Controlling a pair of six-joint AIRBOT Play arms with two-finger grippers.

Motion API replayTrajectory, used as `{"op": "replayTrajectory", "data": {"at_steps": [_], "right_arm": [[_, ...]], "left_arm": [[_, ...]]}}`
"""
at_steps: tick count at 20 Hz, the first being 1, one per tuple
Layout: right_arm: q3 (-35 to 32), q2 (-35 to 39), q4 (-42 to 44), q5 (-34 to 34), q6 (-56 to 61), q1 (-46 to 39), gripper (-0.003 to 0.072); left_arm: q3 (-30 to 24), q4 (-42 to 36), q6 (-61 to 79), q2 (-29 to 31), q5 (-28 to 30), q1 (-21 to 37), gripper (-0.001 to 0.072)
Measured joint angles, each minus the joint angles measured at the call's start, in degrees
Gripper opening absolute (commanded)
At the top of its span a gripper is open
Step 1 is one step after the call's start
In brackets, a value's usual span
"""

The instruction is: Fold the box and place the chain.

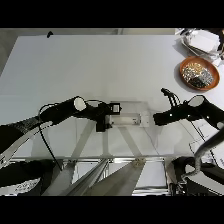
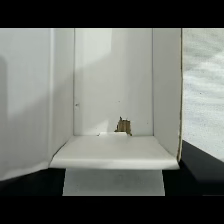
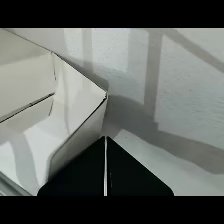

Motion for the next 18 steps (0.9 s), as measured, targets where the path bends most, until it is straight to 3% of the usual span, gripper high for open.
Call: {"op": "replayTrajectory", "data": {"at_steps": [3,10,11,12,13,18], "right_arm": [[-0.4,1.0,3.5,0.0,-2.2,0.0,0.0187],[-0.6,6.0,7.7,1.8,-3.9,0.0,0.0219],[-0.6,6.6,8.0,2.3,-4.0,0.0,0.0324],[-0.6,7.0,8.1,2.6,-4.0,0.1,0.0490],[-0.6,7.3,8.1,3.0,-4.0,0.4,0.0532],[-0.6,7.9,7.9,0.2,-2.1,4.8,0.0527]], "left_arm": [[0.0,0.0,0.0,0.0,0.0,0.0,0.0212],[0.0,0.0,0.0,0.0,0.0,0.0,0.0212],[0.0,0.0,0.0,0.0,0.0,0.0,0.0212],[0.0,0.0,0.0,0.0,0.0,0.0,0.0212],[0.0,0.0,0.0,0.0,0.0,0.0,0.0212],[0.0,0.0,0.0,0.0,0.0,0.0,0.0212]]}}
